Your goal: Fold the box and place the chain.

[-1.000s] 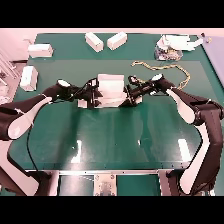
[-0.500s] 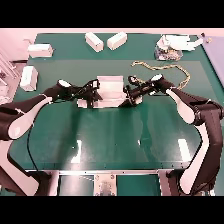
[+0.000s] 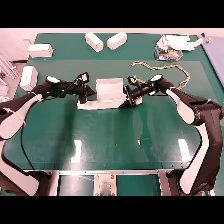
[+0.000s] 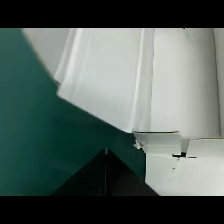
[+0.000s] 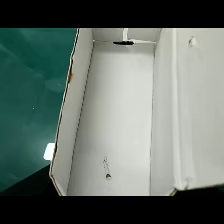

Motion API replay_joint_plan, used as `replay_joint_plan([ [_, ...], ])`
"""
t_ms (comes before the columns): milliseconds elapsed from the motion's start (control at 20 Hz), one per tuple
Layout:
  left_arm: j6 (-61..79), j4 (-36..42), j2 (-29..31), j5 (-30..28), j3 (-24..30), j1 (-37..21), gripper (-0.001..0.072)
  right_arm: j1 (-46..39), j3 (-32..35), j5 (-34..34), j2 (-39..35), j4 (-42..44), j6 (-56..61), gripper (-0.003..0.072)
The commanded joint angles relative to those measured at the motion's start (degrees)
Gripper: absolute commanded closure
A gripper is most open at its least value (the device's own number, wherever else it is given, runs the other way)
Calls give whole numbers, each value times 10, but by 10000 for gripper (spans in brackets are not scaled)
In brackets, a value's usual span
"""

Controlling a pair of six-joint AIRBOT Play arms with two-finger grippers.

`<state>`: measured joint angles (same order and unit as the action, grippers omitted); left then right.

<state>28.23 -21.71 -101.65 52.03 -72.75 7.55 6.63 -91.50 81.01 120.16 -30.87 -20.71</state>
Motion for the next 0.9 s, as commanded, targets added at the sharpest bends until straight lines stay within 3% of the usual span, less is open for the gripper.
replay_joint_plan([
  [0,5,7,20,14,-1,-23,691,0,0,-4,0,2,1,188],
  [150,-68,12,39,9,0,-52,692,0,0,-4,0,2,1,188],
  [300,-287,4,55,16,0,-91,692,0,0,-4,0,2,1,188],
  [450,-553,-93,57,32,0,-124,692,0,0,-4,0,2,1,188],
  [600,-727,-219,57,93,0,-130,693,0,0,-4,0,2,1,188],
  [700,-776,-230,56,138,0,-130,693,0,0,-4,0,2,1,188],
  [850,-814,-233,56,162,2,-130,693,0,0,-4,0,2,1,188],
])
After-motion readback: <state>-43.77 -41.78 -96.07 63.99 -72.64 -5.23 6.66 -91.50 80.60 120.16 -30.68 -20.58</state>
